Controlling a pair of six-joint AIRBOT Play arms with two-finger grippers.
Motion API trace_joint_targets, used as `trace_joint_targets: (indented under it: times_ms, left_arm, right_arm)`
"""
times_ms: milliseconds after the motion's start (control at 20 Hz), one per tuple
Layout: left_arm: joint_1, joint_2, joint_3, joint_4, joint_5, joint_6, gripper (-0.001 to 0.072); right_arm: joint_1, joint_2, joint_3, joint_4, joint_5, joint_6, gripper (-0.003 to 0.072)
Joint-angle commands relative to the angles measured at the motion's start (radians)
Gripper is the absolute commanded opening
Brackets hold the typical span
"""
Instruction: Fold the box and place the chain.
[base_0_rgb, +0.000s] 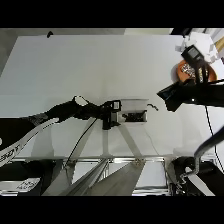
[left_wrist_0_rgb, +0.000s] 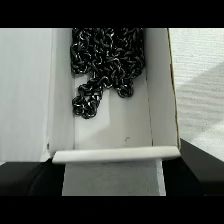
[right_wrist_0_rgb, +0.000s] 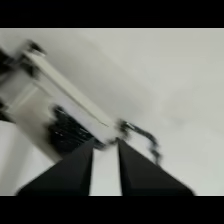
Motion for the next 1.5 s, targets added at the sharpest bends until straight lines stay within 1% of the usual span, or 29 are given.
trace_joint_targets:
  times_ms: [0, 50, 300, 500, 800, 900, 950, 1100, 1300, 1450]
  left_arm:
    - [0.001, 0.001, 0.001, 0.0, 0.0, 0.0, 0.0012]
    - [0.001, 0.001, 0.001, 0.0, 0.0, 0.0, 0.0012]
    - [0.001, 0.001, 0.001, 0.0, 0.0, 0.0, 0.0012]
    - [0.001, 0.001, 0.001, 0.0, 0.0, 0.0, 0.0012]
    - [0.001, 0.001, 0.001, 0.0, 0.0, 0.0, 0.0012]
    - [0.001, 0.001, 0.001, 0.0, 0.0, 0.0, 0.0012]
    - [0.001, 0.001, 0.001, 0.0, 0.0, 0.0, 0.0012]
    - [0.001, 0.001, 0.001, 0.0, 0.0, 0.0, 0.0012]
    - [0.001, 0.001, 0.001, 0.0, 0.0, 0.0, 0.0012]
    - [0.001, 0.001, 0.001, 0.0, 0.0, 0.0, 0.0012]
  right_arm:
    - [0.004, -0.08, -0.098, -0.279, -0.156, 0.083, 0.0281]
    - [0.01, -0.125, -0.118, -0.269, -0.187, 0.076, 0.0281]
    - [0.109, -0.333, -0.123, -0.283, -0.232, -0.03, 0.0297]
    - [0.118, -0.431, -0.123, -0.303, -0.237, -0.018, 0.0295]
    - [0.118, -0.481, -0.123, -0.302, -0.266, -0.018, 0.0286]
    - [0.118, -0.496, -0.123, -0.303, -0.27, -0.018, 0.0233]
    - [0.118, -0.5, -0.123, -0.303, -0.276, -0.018, 0.0233]
    - [0.118, -0.5, -0.123, -0.303, -0.289, -0.018, 0.0233]
    - [0.118, -0.452, -0.122, -0.317, -0.308, -0.019, 0.0223]
    - [0.118, -0.448, -0.122, -0.336, -0.305, -0.018, 0.0223]
